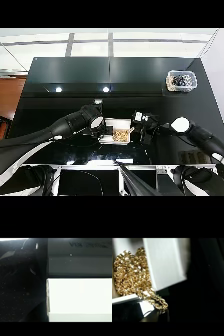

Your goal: Fold the box and place the chain.

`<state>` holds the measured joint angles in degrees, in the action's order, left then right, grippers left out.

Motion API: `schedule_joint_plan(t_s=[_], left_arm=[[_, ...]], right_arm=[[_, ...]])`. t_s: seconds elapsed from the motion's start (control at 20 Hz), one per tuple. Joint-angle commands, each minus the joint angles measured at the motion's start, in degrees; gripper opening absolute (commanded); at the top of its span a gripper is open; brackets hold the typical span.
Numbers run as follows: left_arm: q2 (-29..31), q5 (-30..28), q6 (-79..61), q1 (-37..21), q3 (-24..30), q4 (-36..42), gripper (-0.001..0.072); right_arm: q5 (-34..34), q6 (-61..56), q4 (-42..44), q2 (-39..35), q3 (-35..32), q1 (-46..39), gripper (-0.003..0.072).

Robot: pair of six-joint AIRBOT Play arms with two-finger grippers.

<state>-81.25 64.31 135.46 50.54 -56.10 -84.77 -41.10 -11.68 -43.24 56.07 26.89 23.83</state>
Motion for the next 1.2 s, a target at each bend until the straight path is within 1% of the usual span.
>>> schedule_joint_plan(t_s=[0.0,0.1,0.15,0.2,0.25,0.3,0.35,0.45,0.55,0.6,0.65,0.75,0.85,0.95,1.0,1.05,1.1,1.15], left_arm=[[0.0,0.0,0.0,0.0,0.0,0.0,0.0031],[0.0,-0.7,0.0,0.0,0.0,0.0,0.0031],[0.0,-1.1,0.0,0.0,0.0,0.0,0.0031],[0.0,-1.1,0.0,0.0,0.0,0.0,0.0031],[0.0,-1.1,0.0,0.0,0.0,0.0,0.0031],[0.0,-1.3,0.0,0.0,0.0,0.0,0.0031],[0.0,-2.3,0.0,0.0,0.0,0.0,0.0031],[0.0,-4.1,0.0,0.0,0.0,0.0,0.0031],[0.0,-4.8,0.0,0.0,0.0,0.0,0.0031],[-0.1,-4.8,0.0,0.0,0.0,0.0,0.0031],[-0.1,-4.9,0.0,0.0,0.0,0.0,0.0032],[-0.1,-4.7,0.0,0.0,0.0,0.3,0.0032],[-0.1,-3.3,0.0,0.0,0.0,0.7,0.0031],[-0.1,-3.2,0.2,0.0,0.0,1.5,0.0033],[-0.1,-3.1,1.3,0.0,-0.1,1.5,0.0084],[0.0,-2.7,2.1,0.0,-0.1,1.5,0.031],[0.0,-1.8,2.3,-0.1,-0.5,1.4,0.0553],[0.1,-0.6,1.6,-0.3,-1.1,1.4,0.0573]], right_arm=[[-14.1,-20.1,-12.3,-6.4,4.7,-0.6,0.0019],[-21.4,-30.9,-9.3,-8.6,8.8,-0.5,0.0019],[-23.4,-35.8,-4.7,-8.8,10.5,-0.5,0.0019],[-23.1,-39.4,1.0,-8.8,11.1,-0.5,0.0019],[-22.5,-40.4,8.0,-8.6,11.0,-0.5,0.0019],[-22.1,-40.4,12.6,-8.3,11.0,-0.2,0.0019],[-21.0,-40.5,15.0,-8.1,11.0,0.5,0.0019],[-18.3,-43.4,14.4,-7.4,11.0,2.5,0.0019],[-16.2,-46.7,11.8,-6.7,10.9,4.2,0.0026],[-15.4,-48.2,10.5,-6.5,10.9,4.5,0.0201],[-15.3,-49.8,8.4,-6.5,10.9,4.3,0.0401],[-18.0,-51.8,4.5,-6.7,10.9,1.6,0.0402],[-23.6,-52.0,3.2,-7.9,10.9,-4.1,0.0391],[-27.4,-52.0,2.7,-9.6,10.9,-10.6,0.0391],[-28.0,-52.0,2.7,-10.0,10.9,-13.4,0.0391],[-28.4,-52.0,2.7,-10.2,10.9,-15.8,0.0391],[-28.5,-52.0,2.7,-10.2,10.9,-17.4,0.0392],[-28.5,-51.9,2.7,-10.2,10.9,-18.6,0.0391]])
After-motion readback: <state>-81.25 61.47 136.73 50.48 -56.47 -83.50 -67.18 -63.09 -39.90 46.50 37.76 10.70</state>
